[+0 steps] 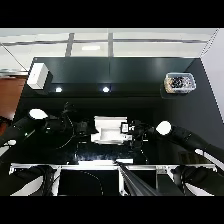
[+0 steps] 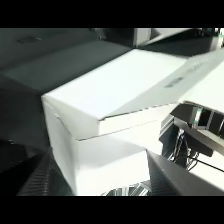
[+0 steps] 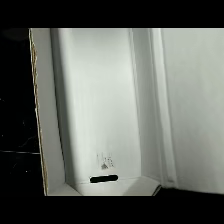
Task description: Fold the box and place the chain.
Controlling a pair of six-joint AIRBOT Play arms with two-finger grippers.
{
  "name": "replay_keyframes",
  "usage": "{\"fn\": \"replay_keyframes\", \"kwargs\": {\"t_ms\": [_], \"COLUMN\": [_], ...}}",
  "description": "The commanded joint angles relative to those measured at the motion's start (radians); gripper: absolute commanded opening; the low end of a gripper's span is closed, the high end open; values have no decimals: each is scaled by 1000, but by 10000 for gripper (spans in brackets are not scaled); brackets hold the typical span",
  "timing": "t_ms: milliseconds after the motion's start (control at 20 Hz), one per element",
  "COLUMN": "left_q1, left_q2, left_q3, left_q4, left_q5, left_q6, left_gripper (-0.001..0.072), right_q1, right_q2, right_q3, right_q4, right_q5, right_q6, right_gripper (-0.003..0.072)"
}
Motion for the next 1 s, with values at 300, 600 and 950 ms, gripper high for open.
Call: {"fn": "replay_keyframes", "kwargs": {"t_ms": [300, 600, 950], "left_q1": [-78, -267, -490], "left_q2": [-1, -1, -10], "left_q3": [27, 132, 243], "left_q4": [66, 364, 799], "left_q5": [56, 168, 190], "left_q6": [-59, -377, -887], "left_gripper": [463, 462, 460], "right_q1": [0, 1, 1], "right_q2": [0, 0, 0], "right_q3": [1, 1, 1], "right_q4": [1, 1, 1], "right_q5": [0, 0, 0], "right_q6": [1, 1, 1], "right_gripper": [246, 246, 246]}}
